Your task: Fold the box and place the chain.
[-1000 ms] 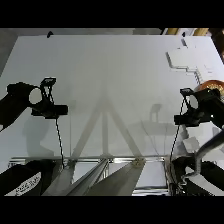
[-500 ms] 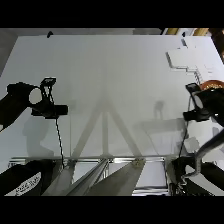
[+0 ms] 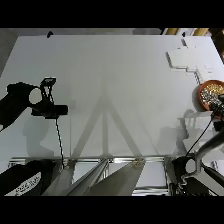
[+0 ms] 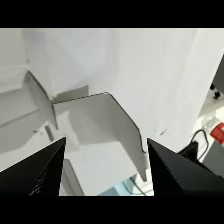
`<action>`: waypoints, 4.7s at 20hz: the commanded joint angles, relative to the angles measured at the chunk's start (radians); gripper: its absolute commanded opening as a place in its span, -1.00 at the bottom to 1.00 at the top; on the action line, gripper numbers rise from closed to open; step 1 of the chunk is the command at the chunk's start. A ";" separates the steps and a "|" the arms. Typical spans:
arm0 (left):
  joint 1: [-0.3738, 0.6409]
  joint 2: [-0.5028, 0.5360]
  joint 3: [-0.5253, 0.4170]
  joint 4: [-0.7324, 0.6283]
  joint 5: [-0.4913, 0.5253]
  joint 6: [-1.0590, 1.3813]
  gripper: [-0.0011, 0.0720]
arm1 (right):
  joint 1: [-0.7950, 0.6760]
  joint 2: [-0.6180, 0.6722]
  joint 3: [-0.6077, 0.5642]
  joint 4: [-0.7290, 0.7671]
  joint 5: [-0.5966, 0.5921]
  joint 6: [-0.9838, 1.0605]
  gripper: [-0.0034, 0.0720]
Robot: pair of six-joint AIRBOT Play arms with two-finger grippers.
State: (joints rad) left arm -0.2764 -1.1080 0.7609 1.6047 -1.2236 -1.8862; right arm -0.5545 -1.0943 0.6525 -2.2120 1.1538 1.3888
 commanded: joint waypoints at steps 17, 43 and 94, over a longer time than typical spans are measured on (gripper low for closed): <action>0.000 0.000 0.000 0.000 0.000 0.000 -0.95 | 0.004 0.081 0.001 0.327 -0.024 -0.142 -0.88; 0.000 -0.016 0.000 -0.084 0.278 0.066 -0.94 | 0.651 0.504 -0.273 0.937 -0.148 -0.076 -0.87; -0.306 -0.459 0.330 -1.001 0.090 1.610 -0.97 | 0.651 0.509 -0.172 1.075 -0.129 -0.140 0.07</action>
State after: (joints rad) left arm -0.5808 -1.6310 1.0904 0.5419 -1.1351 -0.3153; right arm 0.0959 -0.5877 0.4301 -1.2011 1.0210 1.2873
